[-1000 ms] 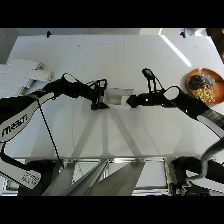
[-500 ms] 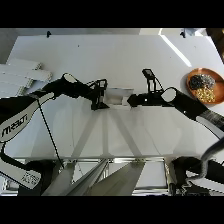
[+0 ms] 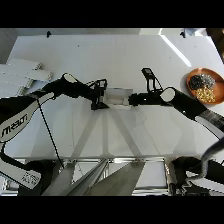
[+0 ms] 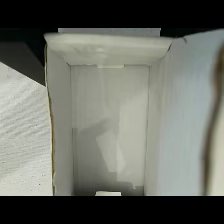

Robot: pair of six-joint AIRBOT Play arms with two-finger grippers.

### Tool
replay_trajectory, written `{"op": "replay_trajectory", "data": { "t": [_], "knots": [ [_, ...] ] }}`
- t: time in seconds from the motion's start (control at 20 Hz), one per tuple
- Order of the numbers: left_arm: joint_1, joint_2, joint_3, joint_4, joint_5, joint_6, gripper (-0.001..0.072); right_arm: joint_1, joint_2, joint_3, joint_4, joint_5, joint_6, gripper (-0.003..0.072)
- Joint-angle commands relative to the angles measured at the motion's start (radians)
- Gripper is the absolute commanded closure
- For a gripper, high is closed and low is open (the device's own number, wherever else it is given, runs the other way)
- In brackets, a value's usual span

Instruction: Fold the box and place the chain.

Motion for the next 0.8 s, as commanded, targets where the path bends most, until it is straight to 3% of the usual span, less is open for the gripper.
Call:
{"op": "replay_trajectory", "data": {
  "t": [0.0, 0.15, 0.25, 0.35, 0.55, 0.75],
  "knots": [
    [0.0, 0.0, 0.0, 0.0, 0.0, 0.0, 0.0363, 0.001, 0.0, 0.0, -0.033, 0.002, 0.028, 0.0516],
    [0.0, 0.0, 0.0, 0.0, 0.0, 0.0, 0.0363, 0.001, 0.0, 0.0, -0.06, 0.006, 0.082, 0.0513],
    [0.0, 0.0, 0.0, 0.0, 0.0, 0.0, 0.0363, 0.001, 0.0, 0.0, -0.064, 0.019, 0.085, 0.0431],
    [0.0, 0.0, 0.0, 0.0, 0.0, 0.0, 0.0363, 0.009, 0.0, 0.001, -0.109, 0.021, 0.145, 0.0431],
    [0.0, 0.0, 0.0, 0.0, 0.0, 0.0, 0.0363, 0.073, -0.002, 0.05, -0.452, 0.058, 0.457, 0.0431],
    [0.0, 0.0, 0.0, 0.0, 0.0, 0.0, 0.0363, 0.1, -0.059, 0.152, -0.664, 0.222, 0.614, 0.0431]
  ]
}}
